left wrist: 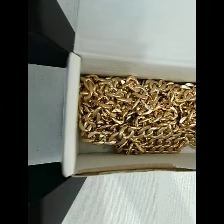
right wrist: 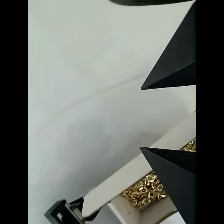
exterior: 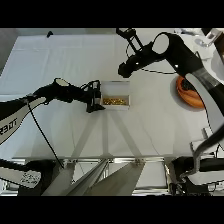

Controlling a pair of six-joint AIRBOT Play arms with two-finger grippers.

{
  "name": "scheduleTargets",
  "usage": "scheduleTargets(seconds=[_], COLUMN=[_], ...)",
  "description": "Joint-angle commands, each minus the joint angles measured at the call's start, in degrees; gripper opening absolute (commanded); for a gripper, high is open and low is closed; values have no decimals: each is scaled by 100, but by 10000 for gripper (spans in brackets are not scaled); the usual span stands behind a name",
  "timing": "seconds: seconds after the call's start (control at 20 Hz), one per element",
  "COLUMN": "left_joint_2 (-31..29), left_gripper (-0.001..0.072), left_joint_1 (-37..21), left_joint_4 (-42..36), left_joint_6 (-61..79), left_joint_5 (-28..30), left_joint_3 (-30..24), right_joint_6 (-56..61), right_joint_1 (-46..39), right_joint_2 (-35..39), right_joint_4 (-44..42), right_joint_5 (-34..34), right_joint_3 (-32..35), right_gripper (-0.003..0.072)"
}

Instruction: Fold the box and place the chain.

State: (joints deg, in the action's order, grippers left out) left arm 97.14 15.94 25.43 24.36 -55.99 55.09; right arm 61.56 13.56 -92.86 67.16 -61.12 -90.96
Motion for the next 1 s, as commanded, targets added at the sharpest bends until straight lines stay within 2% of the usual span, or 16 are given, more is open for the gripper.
scheduleTargets(seconds=[0.0,0.2,0.35,0.65,0.7,0.85,0.95], left_joint_2=[2,2,2,2,2,2,2], left_gripper=[393,393,393,393,393,393,393], left_joint_1=[-4,-4,-4,-4,-4,-4,-4], left_joint_4=[2,0,2,0,0,0,0], left_joint_6=[2,2,2,2,2,2,2], left_joint_5=[2,2,4,2,2,2,2], left_joint_3=[4,4,4,4,4,4,4], right_joint_6=[59,-833,-1235,-1884,-1982,-2363,-2468], right_joint_1=[-55,-9,120,474,520,708,824], right_joint_2=[-492,-522,-492,-210,-175,37,249], right_joint_4=[-26,-273,-315,-310,-291,-153,-98], right_joint_5=[-599,-1759,-2052,-1818,-1679,-831,-107], right_joint_3=[-240,-240,-236,-162,-107,345,811], right_gripper=[374,375,374,382,426,473,473])
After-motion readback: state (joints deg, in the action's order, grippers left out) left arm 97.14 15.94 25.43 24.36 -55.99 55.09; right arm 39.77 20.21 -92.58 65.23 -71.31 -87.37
